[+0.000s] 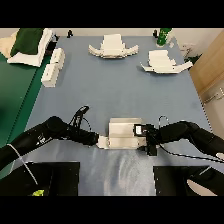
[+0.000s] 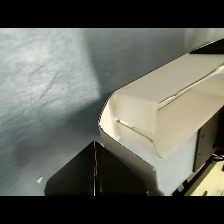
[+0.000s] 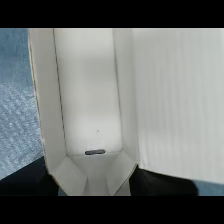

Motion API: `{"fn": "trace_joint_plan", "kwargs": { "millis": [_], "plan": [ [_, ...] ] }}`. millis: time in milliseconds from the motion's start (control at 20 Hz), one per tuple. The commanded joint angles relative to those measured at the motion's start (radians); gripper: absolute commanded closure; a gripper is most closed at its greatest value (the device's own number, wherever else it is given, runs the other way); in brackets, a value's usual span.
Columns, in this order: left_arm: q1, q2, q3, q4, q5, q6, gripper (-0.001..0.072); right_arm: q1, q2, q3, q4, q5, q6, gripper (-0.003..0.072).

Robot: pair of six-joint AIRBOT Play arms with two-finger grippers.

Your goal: Fold the box.

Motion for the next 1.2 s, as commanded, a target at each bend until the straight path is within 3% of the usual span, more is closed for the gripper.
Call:
{"fn": "trace_joint_plan", "kwargs": {
  "millis": [0, 150, 200, 250, 700, 800, 850, 950, 1150],
  "plan": [
    [-0.01, 0.011, 0.04, -0.017, -0.012, 0.006, 0.0694, 0.001, 0.001, 0.001, 0.0, 0.0, 0.0, 0.0209],
    [-0.01, 0.011, 0.043, -0.024, -0.013, 0.005, 0.0679, 0.001, 0.001, 0.001, 0.0, 0.0, 0.0, 0.0209],
    [-0.01, 0.011, 0.043, -0.038, -0.012, 0.005, 0.0405, 0.001, 0.001, 0.001, 0.0, 0.0, 0.0, 0.0209],
    [-0.01, 0.011, 0.043, -0.055, -0.012, 0.004, 0.0195, 0.001, 0.001, 0.001, 0.0, 0.0, 0.0, 0.0209],
    [-0.013, 0.005, 0.043, -0.084, -0.004, 0.005, 0.0199, 0.001, 0.001, 0.001, 0.0, 0.0, 0.0, 0.0209],
    [-0.05, 0.003, 0.043, -0.083, 0.008, -0.008, 0.0202, 0.001, 0.001, 0.001, 0.0, 0.0, 0.0, 0.0209],
    [-0.086, 0.003, 0.045, -0.079, 0.038, -0.038, 0.0241, 0.001, 0.001, 0.001, 0.0, 0.0, 0.0, 0.0209],
    [-0.168, 0.001, 0.063, 0.003, 0.113, -0.167, 0.0241, 0.001, 0.001, 0.001, 0.0, 0.0, 0.0, 0.0209],
    [-0.311, -0.02, 0.158, 0.355, 0.151, -0.595, 0.0241, 0.001, 0.001, 0.001, 0.0, 0.0, 0.0, 0.0209]
  ]
}}
